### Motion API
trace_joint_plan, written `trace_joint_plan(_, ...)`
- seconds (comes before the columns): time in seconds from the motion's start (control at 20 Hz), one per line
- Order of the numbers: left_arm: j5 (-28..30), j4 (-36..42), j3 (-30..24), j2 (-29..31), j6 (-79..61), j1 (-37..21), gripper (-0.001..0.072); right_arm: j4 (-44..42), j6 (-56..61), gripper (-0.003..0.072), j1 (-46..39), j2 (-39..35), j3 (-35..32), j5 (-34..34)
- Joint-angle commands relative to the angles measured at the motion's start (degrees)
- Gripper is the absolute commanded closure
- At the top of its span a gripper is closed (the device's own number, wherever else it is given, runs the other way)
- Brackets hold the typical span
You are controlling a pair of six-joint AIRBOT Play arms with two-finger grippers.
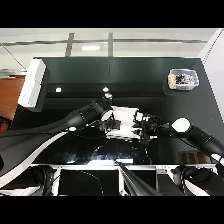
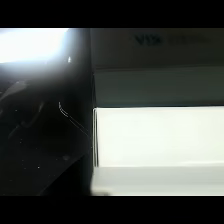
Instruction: Fold the box and place the chain.
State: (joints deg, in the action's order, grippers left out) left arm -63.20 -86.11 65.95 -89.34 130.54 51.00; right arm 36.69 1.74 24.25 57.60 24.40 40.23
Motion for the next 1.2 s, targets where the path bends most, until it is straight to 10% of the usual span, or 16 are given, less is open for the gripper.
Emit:
trace_joint_plan(0.0, -0.28, -0.22, 0.04, -0.02, -0.02, 0.02, 0.0682, 0.81, 0.00, 0.0222, 0.04, 0.04, 0.04, -0.22)
trace_joint_plan(0.2, -0.24, -0.22, 0.04, -0.02, 0.00, 0.02, 0.0682, 0.87, 0.00, 0.0329, 0.04, 0.04, 0.04, -0.68)
trace_joint_plan(0.25, -0.24, -0.22, 0.04, -0.02, 0.00, 0.02, 0.0682, 0.90, 0.04, 0.0473, 0.02, 0.04, 0.04, -0.66)
trace_joint_plan(0.55, -0.13, -0.33, 0.04, -0.02, -0.02, 0.00, 0.0679, 6.51, 27.34, 0.0489, -3.41, -5.79, 2.73, 3.85)
trace_joint_plan(0.65, -0.13, -0.37, 0.04, -0.02, -0.02, 0.02, 0.0679, 10.60, 43.47, 0.0490, -8.44, -9.90, 5.16, 11.15)
trace_joint_plan(0.75, -0.13, -0.37, 0.04, -0.02, -0.02, 0.02, 0.0679, 14.82, 52.61, 0.0649, -15.04, -12.94, 6.80, 18.80)
trace_joint_plan(0.95, -0.11, -0.42, 0.04, -0.02, -0.02, 0.00, 0.0679, 27.54, 71.25, 0.0648, -33.62, -14.23, 5.81, 21.99)
trace_joint_plan(1.15, -0.07, -0.42, 0.04, -0.02, -0.02, 0.00, 0.0679, 22.36, 78.62, 0.0647, -48.39, -11.65, -0.44, 24.22)
